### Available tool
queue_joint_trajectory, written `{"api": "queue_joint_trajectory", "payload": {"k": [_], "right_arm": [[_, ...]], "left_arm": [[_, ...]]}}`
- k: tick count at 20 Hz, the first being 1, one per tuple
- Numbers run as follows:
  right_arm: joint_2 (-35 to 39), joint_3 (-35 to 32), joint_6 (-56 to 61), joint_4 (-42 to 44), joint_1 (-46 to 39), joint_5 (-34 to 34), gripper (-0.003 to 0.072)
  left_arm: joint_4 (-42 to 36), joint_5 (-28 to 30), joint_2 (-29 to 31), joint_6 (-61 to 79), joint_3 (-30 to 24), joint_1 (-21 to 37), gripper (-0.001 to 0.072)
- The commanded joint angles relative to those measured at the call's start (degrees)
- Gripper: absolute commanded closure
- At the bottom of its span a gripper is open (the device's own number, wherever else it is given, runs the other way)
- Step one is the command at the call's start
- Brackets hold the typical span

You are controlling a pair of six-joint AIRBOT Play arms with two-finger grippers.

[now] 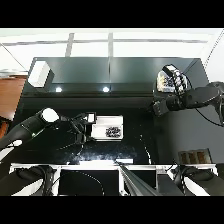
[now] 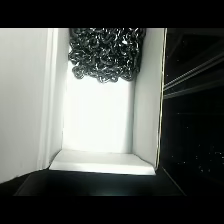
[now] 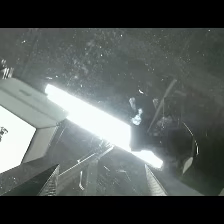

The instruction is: Fold the box and place the chain.

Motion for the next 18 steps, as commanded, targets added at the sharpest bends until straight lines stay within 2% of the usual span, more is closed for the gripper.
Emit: {"api": "queue_joint_trajectory", "payload": {"k": [1,10,11,12,13,16,18], "right_arm": [[0.04,-0.02,0.02,0.0,0.02,0.83,0.0075],[0.04,-0.02,0.0,0.02,0.02,1.9,0.0076],[0.04,0.0,0.0,0.02,0.02,1.9,0.0076],[0.04,0.0,0.0,0.0,0.02,1.99,0.0076],[0.04,0.0,0.09,0.02,0.02,2.4,0.0076],[-0.42,0.09,6.86,1.66,1.95,7.61,0.0075],[-2.89,1.88,7.96,6.43,5.35,9.68,0.0075]], "left_arm": [[0.02,0.26,-0.17,2.16,-1.03,0.02,0.0014],[-3.41,1.44,-0.22,5.68,-1.29,-0.02,0.0016],[-3.39,1.42,-0.28,5.68,-1.29,-0.02,0.0064],[-3.39,1.38,-0.37,5.68,-1.29,-0.02,0.0171],[-3.39,1.38,-0.44,5.68,-1.29,-0.02,0.0224],[-3.43,1.38,-0.42,5.66,-1.29,0.0,0.0224],[-3.43,1.38,-0.42,5.64,-1.29,0.02,0.0223]]}}
